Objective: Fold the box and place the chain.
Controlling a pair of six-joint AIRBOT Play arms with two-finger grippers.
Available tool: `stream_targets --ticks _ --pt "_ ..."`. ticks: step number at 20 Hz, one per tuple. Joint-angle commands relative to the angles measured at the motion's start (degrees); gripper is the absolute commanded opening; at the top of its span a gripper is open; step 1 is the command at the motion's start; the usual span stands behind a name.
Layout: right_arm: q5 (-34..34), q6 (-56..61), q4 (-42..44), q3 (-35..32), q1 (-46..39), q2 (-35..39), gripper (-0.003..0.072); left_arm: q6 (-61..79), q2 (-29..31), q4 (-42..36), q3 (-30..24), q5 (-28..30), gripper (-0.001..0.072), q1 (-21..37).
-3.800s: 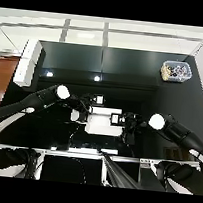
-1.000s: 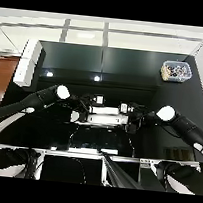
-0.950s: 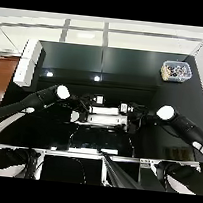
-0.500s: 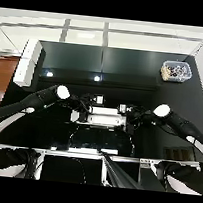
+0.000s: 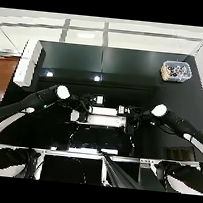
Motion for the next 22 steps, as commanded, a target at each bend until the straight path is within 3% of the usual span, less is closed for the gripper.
stream_targets --ticks 1,22 --pt "-0.9 0.7 -0.2 0.0 0.0 -0.1 0.0704 0.0 0.0 0.0 0.1 0.1 0.0029 0.0" --pt "-2.2 3.7 -2.0 0.7 1.0 -1.0 0.0704 0.0 0.0 0.0 0.1 0.2 0.0029 0.0"
